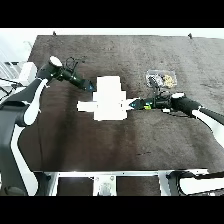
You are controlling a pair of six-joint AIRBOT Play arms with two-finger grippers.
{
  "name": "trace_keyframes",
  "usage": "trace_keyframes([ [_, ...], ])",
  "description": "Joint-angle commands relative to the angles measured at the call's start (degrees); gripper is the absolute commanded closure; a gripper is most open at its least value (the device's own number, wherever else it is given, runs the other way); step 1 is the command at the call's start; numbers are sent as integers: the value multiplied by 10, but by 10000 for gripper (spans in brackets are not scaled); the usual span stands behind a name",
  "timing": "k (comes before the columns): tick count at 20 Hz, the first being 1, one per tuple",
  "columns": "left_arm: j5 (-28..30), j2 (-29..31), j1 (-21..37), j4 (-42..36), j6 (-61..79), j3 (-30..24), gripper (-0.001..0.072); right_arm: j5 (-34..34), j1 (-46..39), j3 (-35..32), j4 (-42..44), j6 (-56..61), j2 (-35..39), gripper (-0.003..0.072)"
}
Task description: Fold the box and place the chain.
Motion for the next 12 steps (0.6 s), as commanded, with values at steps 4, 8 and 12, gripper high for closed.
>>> trace_keyframes([
  [4, -16, -25, -6, -63, 10, 6, 155, 0, 0, 0, 0, -1, 0, 682],
  [8, -16, -35, -26, -63, 25, 5, 156, -2, 0, 0, 0, 0, 0, 682],
  [12, -13, -35, -25, -64, 33, 6, 187, -2, 0, 0, 0, 0, 0, 682],
])
